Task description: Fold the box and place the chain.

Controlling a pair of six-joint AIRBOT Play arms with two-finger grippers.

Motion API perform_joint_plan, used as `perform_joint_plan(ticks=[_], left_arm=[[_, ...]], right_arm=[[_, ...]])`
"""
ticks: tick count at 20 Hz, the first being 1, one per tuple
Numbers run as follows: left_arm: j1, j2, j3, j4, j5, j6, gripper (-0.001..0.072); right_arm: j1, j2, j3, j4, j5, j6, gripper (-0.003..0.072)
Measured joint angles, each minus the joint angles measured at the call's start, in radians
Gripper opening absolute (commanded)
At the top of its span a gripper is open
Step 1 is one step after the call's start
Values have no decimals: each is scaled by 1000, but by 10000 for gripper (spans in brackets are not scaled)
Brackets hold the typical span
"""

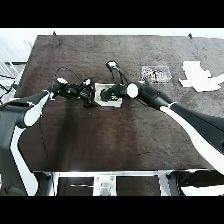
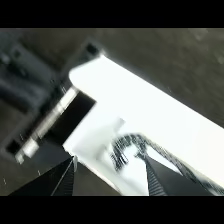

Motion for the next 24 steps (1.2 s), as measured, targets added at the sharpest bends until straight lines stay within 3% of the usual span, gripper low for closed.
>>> perform_joint_plan(ticks=[7, 13, 15, 20, 22, 24], left_arm=[[0, 0, 0, 0, 0, 0, 528], [0, 0, 0, 0, 0, 0, 528], [0, 0, 0, 0, 0, 0, 528], [0, 0, 0, 0, 1, 0, 528], [0, 0, 0, 0, 1, 0, 528], [0, 0, 0, 0, 1, 0, 528]], right_arm=[[-220, 138, -91, -89, 137, 107, 513], [-303, 103, -153, -84, 77, 138, 505], [-302, 68, -156, -69, 44, 137, 437], [-296, -31, -125, -49, -16, 128, 429], [-295, -66, -101, -39, -27, 118, 386], [-294, -95, -82, -27, -33, 108, 290]])
